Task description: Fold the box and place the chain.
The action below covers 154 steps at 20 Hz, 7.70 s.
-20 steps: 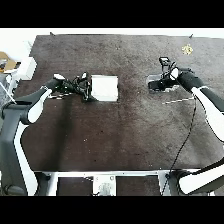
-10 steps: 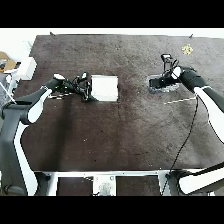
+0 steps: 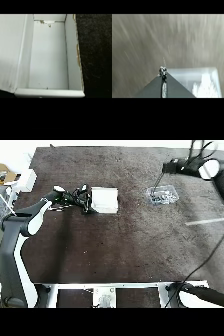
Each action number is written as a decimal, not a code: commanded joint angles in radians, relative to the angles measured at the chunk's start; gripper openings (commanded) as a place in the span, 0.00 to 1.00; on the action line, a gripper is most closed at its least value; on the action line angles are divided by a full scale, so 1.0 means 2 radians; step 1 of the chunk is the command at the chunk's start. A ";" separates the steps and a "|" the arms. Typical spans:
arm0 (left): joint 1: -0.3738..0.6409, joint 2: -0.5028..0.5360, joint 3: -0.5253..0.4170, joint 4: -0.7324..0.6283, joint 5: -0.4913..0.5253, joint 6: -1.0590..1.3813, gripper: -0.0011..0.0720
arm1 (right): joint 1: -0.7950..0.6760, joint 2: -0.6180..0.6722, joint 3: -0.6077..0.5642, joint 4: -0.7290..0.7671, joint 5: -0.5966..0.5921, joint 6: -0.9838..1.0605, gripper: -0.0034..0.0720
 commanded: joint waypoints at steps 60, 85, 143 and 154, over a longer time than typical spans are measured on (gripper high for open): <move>0.000 0.000 0.000 0.000 0.000 0.000 0.39 | -0.007 -0.159 -0.175 0.150 -0.094 0.053 0.39; 0.000 0.000 0.000 -0.001 0.000 0.000 0.39 | 0.066 -0.066 -0.174 0.176 -0.158 0.053 0.04; 0.000 0.000 0.000 -0.002 0.000 0.000 0.39 | 0.025 -0.238 -0.151 0.143 -0.237 0.211 0.46; 0.000 0.000 0.000 -0.002 0.000 0.000 0.39 | 0.078 -0.125 -0.149 0.084 -0.256 0.204 0.04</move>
